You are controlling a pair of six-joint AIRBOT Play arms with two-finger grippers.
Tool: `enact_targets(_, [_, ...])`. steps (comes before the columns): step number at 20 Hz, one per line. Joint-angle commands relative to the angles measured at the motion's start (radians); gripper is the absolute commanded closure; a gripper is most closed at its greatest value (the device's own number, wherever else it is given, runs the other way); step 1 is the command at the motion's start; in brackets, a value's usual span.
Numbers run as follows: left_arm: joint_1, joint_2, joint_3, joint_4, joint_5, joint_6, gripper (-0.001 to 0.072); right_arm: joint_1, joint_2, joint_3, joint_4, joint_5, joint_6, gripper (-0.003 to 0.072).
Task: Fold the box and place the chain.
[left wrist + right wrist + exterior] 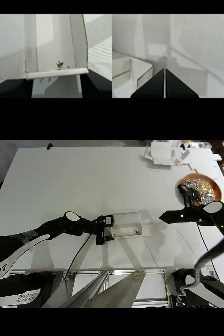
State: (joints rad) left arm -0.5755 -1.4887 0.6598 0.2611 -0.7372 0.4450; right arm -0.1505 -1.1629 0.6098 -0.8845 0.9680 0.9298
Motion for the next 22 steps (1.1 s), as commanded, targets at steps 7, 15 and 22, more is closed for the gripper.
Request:
enact_targets(7, [0.0,0.0,0.0,0.0,0.0,0.0,0.0573,0.1,-0.146,-0.003,0.07,0.104,0.038,0.0668])
enact_targets(15, [0.0,0.0,0.0,0.0,0.0,0.0,0.0573,0.098,-0.121,-0.003,0.035,0.094,0.026,0.0668])
enact_targets(22, [0.0,0.0,0.0,0.0,0.0,0.0,0.0573,0.018,-0.098,-0.013,0.032,0.067,0.042,0.0668])
